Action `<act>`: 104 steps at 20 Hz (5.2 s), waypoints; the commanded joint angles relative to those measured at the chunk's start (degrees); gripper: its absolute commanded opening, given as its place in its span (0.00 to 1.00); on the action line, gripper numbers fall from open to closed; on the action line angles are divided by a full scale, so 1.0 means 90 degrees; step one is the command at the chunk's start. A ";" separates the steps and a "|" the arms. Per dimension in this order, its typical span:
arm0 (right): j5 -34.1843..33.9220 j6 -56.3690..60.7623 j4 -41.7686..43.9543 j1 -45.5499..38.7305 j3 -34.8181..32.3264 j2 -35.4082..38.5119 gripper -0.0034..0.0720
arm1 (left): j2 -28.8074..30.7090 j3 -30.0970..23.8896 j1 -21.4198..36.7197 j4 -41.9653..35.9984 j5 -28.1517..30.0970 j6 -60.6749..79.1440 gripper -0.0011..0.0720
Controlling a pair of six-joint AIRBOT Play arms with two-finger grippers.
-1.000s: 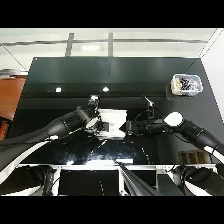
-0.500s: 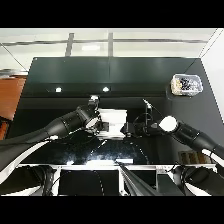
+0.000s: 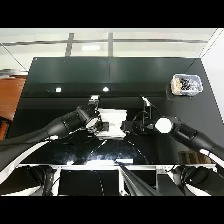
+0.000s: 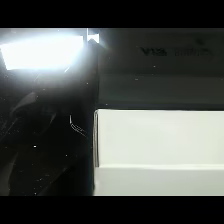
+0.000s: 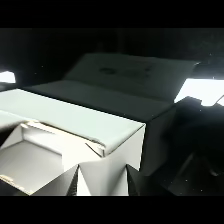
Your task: Fold the box and place the chain.
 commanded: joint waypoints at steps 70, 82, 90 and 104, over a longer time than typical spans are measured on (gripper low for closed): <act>0.3147 0.3388 -0.3461 0.1161 0.2705 -0.2307 0.15 | -0.0002 0.0005 0.0002 0.0002 -0.0029 0.0095 0.06; 0.3611 0.2314 -0.3514 0.1141 0.2708 -0.1821 0.72 | -0.0002 0.0005 0.0002 0.0005 -0.0029 0.0104 0.06; 0.4430 0.1904 -0.5506 0.0911 0.2705 0.0495 0.72 | -0.0002 0.0005 0.0002 0.0000 -0.0034 0.0112 0.06; 0.1756 0.0517 -0.3713 -0.4629 0.2956 -0.0277 0.88 | -0.0002 0.0005 0.0002 -0.0022 -0.0029 0.0112 0.06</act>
